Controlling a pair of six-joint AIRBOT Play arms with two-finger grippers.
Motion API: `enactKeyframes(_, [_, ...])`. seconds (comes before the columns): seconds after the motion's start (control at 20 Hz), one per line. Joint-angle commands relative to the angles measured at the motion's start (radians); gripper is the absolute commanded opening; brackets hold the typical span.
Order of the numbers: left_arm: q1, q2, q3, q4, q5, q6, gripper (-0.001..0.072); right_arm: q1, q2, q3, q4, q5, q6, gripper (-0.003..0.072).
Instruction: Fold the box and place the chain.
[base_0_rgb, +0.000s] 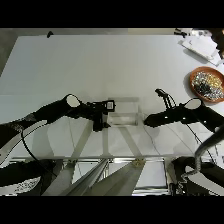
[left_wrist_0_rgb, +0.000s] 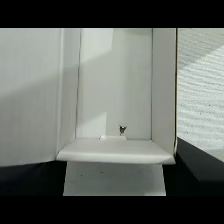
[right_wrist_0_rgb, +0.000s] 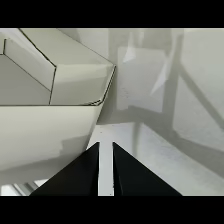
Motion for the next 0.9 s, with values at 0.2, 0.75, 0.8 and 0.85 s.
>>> enactKeyframes(0.2, [0.000, 0.000, 0.000, 0.000, -0.001, 0.000, 0.0453, 0.000, 0.006, 0.019, 0.077, 0.042, 0.003, 0.0199])
enactKeyframes(0.75, [0.000, 0.000, 0.000, 0.000, -0.001, 0.000, 0.0453, 0.034, -0.009, 0.046, 0.127, -0.014, 0.061, 0.0480])
enactKeyframes(0.8, [0.000, 0.000, 0.000, 0.000, 0.000, 0.000, 0.0453, 0.051, -0.009, 0.046, 0.129, -0.020, 0.064, 0.0489])
enactKeyframes(0.85, [0.000, 0.000, 0.000, 0.000, 0.000, 0.000, 0.0453, 0.064, -0.009, 0.048, 0.136, -0.023, 0.064, 0.0489])
